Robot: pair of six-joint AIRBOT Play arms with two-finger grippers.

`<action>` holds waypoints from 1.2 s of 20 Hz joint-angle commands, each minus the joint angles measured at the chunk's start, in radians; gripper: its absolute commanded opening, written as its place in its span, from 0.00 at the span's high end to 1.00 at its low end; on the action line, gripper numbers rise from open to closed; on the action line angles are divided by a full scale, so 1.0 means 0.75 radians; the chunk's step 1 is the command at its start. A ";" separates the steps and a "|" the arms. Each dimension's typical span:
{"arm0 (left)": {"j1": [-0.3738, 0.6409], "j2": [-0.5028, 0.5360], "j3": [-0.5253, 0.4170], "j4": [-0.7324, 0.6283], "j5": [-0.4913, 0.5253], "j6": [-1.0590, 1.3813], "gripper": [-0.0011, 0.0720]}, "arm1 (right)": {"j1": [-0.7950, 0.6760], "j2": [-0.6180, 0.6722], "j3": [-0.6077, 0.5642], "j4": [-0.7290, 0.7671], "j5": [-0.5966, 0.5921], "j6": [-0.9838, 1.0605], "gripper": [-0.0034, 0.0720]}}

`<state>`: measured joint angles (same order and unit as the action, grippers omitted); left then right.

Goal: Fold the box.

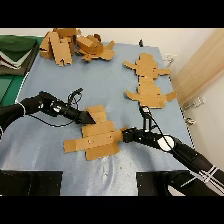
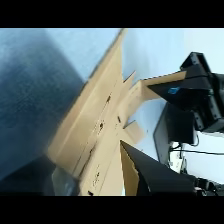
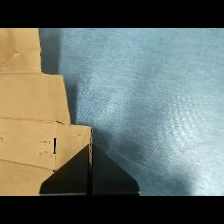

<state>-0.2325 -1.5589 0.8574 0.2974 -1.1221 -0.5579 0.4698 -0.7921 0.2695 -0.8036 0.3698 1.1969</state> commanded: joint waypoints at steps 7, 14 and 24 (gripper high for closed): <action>-0.007 -0.008 -0.001 -0.061 -0.081 0.132 0.60 | 0.003 0.000 -0.001 0.000 0.019 0.015 0.95; -0.007 -0.008 -0.001 -0.044 -0.089 0.207 0.96 | 0.003 -0.001 -0.001 -0.001 0.018 0.015 0.95; -0.017 0.089 0.008 -0.042 -0.149 0.564 0.96 | -0.050 0.011 0.115 -0.001 0.010 0.274 0.48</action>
